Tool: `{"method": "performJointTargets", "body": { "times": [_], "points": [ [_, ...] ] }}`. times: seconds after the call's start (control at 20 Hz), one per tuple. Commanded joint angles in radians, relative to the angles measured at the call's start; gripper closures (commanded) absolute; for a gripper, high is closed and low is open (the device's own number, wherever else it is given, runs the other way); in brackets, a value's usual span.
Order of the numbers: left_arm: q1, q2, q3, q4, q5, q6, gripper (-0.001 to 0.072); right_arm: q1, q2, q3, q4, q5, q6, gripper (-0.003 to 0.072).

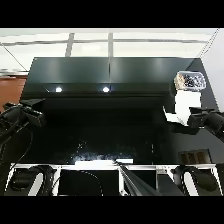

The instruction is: Fold the box and place the chain.

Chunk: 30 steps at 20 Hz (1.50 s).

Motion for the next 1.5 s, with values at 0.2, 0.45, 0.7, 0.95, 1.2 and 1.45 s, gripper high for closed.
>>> {"method": "performJointTargets", "body": {
  "times": [0.2,0.45,0.7,0.95,1.2,1.45],
  "points": [
    [-0.002,-0.128,-0.032,-0.194,0.197,0.000,0.0681,-0.071,-0.204,0.037,0.097,-0.504,0.001,0.0674],
    [-0.033,-0.267,-0.020,-0.244,0.122,0.004,0.0002,-0.345,-0.760,0.440,-0.211,-0.017,0.063,0.0659],
    [-0.045,-0.271,-0.020,-0.239,0.113,0.004,0.0002,-0.613,-1.069,0.687,-0.321,0.332,0.228,-0.0034],
    [-0.045,-0.272,-0.020,-0.238,0.059,0.005,0.0003,-0.718,-1.185,0.703,-0.303,0.390,-0.014,-0.0034],
    [-0.045,-0.272,-0.020,-0.238,0.040,0.004,0.0003,-0.772,-1.310,0.759,-0.095,0.476,-0.262,-0.0034],
    [-0.045,-0.272,-0.020,-0.239,0.023,0.004,0.0004,-0.775,-1.380,0.792,0.003,0.486,-0.354,0.0147]
  ]
}}
